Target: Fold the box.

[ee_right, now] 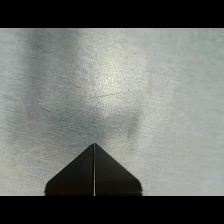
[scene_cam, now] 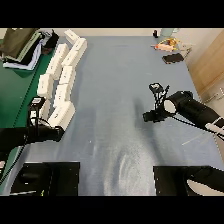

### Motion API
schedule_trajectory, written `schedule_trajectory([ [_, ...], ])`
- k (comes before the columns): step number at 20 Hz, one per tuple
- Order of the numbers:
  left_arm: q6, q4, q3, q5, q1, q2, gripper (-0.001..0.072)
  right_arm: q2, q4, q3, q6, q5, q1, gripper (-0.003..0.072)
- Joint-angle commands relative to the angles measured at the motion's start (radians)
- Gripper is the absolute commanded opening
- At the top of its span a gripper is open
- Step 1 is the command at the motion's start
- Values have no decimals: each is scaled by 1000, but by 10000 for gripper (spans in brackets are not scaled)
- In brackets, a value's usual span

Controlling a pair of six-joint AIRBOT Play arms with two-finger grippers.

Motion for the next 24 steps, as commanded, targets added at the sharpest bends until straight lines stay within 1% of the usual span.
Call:
schedule_trajectory([
  [1,-24,94,-1,-16,24,-53,414,-1,5,0,-19,-2,0,2],
  [3,-23,116,-1,-17,35,-125,413,-1,5,0,-19,-2,0,2],
  [5,-19,122,-1,27,50,-197,413,-1,10,0,-19,-2,0,2],
  [9,-13,122,0,203,51,-322,414,-1,23,0,-19,-2,0,2],
  [11,-15,122,0,270,52,-359,414,-1,30,0,-19,-1,0,2],
  [15,-15,122,-1,349,51,-386,414,-1,31,0,-19,6,0,2],
  [24,-13,124,-1,392,51,-386,414,-1,40,0,-19,10,0,2],
])
